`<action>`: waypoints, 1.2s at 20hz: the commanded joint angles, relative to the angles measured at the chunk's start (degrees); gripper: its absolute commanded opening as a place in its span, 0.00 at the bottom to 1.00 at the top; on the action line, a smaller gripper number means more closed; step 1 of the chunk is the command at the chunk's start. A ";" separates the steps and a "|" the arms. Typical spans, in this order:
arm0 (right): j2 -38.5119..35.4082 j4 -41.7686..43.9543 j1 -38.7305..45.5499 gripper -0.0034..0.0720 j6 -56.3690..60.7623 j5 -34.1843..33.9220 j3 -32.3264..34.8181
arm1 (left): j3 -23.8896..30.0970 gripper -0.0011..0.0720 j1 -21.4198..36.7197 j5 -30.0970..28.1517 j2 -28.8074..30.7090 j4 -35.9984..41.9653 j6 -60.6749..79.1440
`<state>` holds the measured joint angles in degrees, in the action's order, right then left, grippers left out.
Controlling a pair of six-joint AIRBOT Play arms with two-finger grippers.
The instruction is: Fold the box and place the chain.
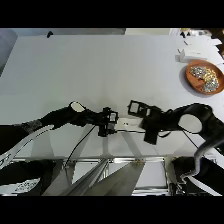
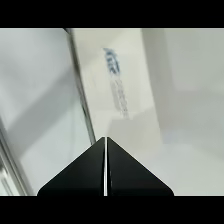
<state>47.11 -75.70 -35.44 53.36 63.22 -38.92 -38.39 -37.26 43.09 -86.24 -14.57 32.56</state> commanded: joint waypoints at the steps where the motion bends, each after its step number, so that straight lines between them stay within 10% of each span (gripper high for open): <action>1: -5.07 -19.21 1.95 0.07 18.36 13.51 -0.04 | 0.02 0.03 0.02 0.02 0.02 -0.02 0.00; 6: -13.75 -21.03 18.73 0.07 21.22 28.30 -0.02 | 0.02 0.03 0.02 0.02 0.02 -0.02 0.00; 13: -21.03 -13.51 40.63 0.07 22.05 26.01 0.33 | 0.02 0.03 0.02 0.00 0.02 -0.02 0.00; 24: -21.14 -12.59 43.78 0.07 24.22 32.15 1.22 | 0.02 0.03 0.02 0.22 0.02 0.20 0.00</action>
<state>26.04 -88.53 8.01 77.14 94.48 -37.74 -38.39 -37.26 43.22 -86.24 -14.59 32.56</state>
